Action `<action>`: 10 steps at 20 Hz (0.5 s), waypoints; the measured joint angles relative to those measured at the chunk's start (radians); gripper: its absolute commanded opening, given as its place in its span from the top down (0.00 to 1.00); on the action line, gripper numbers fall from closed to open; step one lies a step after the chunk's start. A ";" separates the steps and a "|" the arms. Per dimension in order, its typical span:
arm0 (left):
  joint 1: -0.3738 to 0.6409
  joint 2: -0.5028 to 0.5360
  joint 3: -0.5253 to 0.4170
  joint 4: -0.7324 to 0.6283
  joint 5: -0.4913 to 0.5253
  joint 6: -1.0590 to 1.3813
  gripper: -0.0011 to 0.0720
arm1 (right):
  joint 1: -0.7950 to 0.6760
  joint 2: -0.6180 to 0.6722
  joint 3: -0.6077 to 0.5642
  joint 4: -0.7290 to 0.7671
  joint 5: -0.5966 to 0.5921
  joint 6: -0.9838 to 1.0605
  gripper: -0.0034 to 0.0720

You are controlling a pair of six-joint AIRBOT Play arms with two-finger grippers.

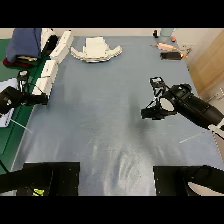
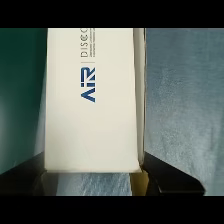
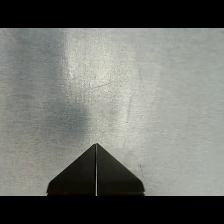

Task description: Fold the box.

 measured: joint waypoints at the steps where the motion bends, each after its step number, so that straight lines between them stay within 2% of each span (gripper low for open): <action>1: 0.000 -0.025 0.018 -0.013 -0.010 0.016 0.28 | 0.000 -0.005 0.000 0.000 -0.003 0.001 0.95; 5: 0.001 -0.100 0.056 -0.044 -0.021 0.061 0.28 | 0.000 -0.018 0.000 0.003 -0.006 0.003 0.95; 10: 0.006 -0.139 0.066 -0.058 -0.003 0.080 0.28 | 0.000 -0.023 0.000 0.009 -0.007 0.003 0.95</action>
